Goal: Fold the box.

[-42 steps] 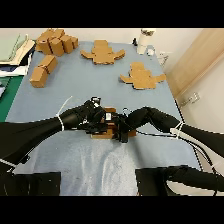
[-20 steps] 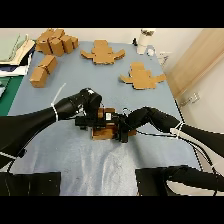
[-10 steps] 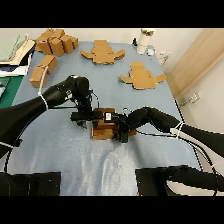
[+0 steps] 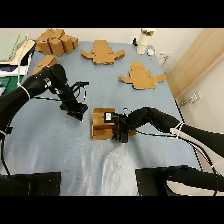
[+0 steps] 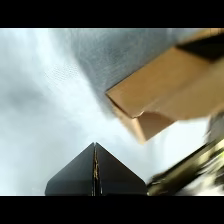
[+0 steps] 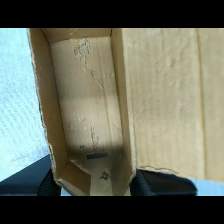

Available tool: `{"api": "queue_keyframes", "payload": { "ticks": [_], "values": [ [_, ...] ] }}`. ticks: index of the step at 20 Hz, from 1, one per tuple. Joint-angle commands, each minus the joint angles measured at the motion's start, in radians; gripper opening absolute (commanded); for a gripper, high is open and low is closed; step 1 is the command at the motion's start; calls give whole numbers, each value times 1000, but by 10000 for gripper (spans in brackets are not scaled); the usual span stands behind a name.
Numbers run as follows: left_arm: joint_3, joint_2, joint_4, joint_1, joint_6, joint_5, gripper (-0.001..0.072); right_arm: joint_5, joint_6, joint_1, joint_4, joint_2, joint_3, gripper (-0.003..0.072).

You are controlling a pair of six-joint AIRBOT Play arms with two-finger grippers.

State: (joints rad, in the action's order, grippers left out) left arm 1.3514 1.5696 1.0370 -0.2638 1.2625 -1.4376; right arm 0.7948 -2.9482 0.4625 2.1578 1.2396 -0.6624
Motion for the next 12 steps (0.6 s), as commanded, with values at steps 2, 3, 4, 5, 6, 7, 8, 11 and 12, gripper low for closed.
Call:
{"api": "queue_keyframes", "payload": {
  "ticks": [2,3,4,5,6,7,8,11,12],
  "values": [
    [-37,-1,-48,32,-471,60,10,0,0,0,0,1,0,458],
    [-64,-1,-65,24,-514,74,10,0,0,0,0,1,0,458],
    [-102,-1,-74,14,-563,81,9,0,0,0,0,1,0,458],
    [-144,-3,-74,3,-606,105,8,0,0,0,0,1,0,458],
    [-200,-11,-106,6,-648,166,7,0,0,0,0,1,0,458],
    [-257,-25,-161,23,-698,225,7,0,0,0,0,1,0,458],
    [-305,-43,-195,34,-753,270,7,0,0,0,0,1,0,458],
    [-423,-127,-277,40,-983,377,9,0,0,0,0,1,0,458],
    [-455,-157,-311,41,-1099,386,12,0,0,0,0,1,0,458]
  ]
}}
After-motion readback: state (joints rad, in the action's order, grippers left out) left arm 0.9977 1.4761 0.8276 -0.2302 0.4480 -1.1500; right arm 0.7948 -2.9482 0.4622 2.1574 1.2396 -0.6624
